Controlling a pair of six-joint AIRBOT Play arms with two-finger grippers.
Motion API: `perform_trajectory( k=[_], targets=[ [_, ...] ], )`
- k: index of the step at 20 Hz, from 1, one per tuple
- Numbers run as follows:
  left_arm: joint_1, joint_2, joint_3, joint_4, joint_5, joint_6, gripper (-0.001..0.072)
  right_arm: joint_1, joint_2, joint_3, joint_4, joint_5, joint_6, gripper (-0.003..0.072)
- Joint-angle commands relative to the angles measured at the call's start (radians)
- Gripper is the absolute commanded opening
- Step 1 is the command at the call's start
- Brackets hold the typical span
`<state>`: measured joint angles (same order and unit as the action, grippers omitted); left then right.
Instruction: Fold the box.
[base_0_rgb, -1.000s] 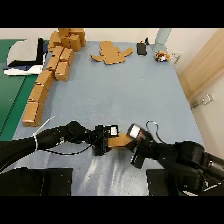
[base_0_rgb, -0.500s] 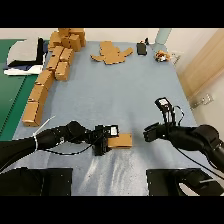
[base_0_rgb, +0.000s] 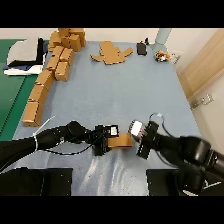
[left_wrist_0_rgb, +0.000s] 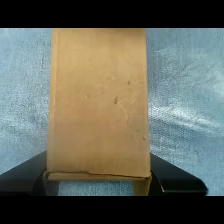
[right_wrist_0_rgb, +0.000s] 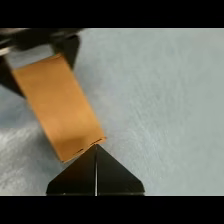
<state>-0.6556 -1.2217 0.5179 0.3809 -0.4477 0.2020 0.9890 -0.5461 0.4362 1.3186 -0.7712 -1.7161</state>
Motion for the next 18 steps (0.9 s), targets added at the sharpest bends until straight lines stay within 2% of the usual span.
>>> perform_trajectory(
  k=[1,3,5,8,13,18],
  targets=[
    [0.001,0.001,0.0,0.0,0.0,0.0,0.0515,0.296,0.004,-0.082,-0.43,-0.013,0.316,0.0001],
    [0.0,0.001,0.0,0.0,0.0,0.0,0.0515,0.449,0.002,-0.129,-0.655,-0.043,0.504,0.0001],
    [0.0,0.001,0.0,0.0,0.0,0.0,0.0515,0.554,-0.006,-0.161,-0.801,-0.066,0.631,0.0004],
    [0.0,0.001,0.0,0.0,0.0,0.0,0.0515,0.608,-0.042,-0.169,-0.818,-0.06,0.717,0.0005],
    [0.0,0.001,0.0,0.0,0.0,0.0,0.0515,0.608,-0.11,-0.167,-0.87,0.018,0.801,0.0005],
    [0.0,0.001,0.0,0.0,0.0,0.0,0.0515,0.608,-0.157,-0.167,-0.871,0.039,0.805,0.0005]
  ],
)
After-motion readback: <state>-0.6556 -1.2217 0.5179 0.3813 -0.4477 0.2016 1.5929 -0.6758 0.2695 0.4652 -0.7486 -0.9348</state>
